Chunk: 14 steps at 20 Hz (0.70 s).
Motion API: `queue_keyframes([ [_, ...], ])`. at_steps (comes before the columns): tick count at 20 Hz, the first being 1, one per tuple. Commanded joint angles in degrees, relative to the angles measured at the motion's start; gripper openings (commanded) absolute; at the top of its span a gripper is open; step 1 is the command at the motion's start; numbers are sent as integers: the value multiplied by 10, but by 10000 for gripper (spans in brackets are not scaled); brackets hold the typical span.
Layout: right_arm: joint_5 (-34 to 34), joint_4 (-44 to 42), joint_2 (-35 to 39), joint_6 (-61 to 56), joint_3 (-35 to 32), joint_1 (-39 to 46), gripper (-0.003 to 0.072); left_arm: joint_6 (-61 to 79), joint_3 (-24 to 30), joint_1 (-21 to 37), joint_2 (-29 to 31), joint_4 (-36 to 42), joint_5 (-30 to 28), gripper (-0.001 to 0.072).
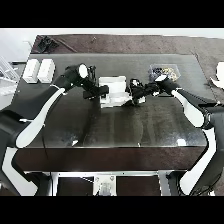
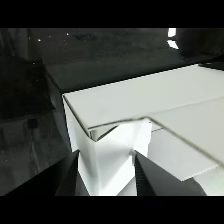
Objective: Fold the box and place the chain.
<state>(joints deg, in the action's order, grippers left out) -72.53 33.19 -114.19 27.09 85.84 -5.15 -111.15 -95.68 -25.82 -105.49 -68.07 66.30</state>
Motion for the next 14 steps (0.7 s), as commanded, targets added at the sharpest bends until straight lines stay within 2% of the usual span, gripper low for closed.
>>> queue_keyframes([
  [1,0,-1,0,-1,0,0,564,-36,-38,-8,-18,-45,43,394],
  [7,0,-1,0,-1,0,0,564,-90,-117,-20,-67,-82,132,395],
  [14,0,-1,0,-1,0,0,564,-134,-133,-37,-74,-121,138,394],
])
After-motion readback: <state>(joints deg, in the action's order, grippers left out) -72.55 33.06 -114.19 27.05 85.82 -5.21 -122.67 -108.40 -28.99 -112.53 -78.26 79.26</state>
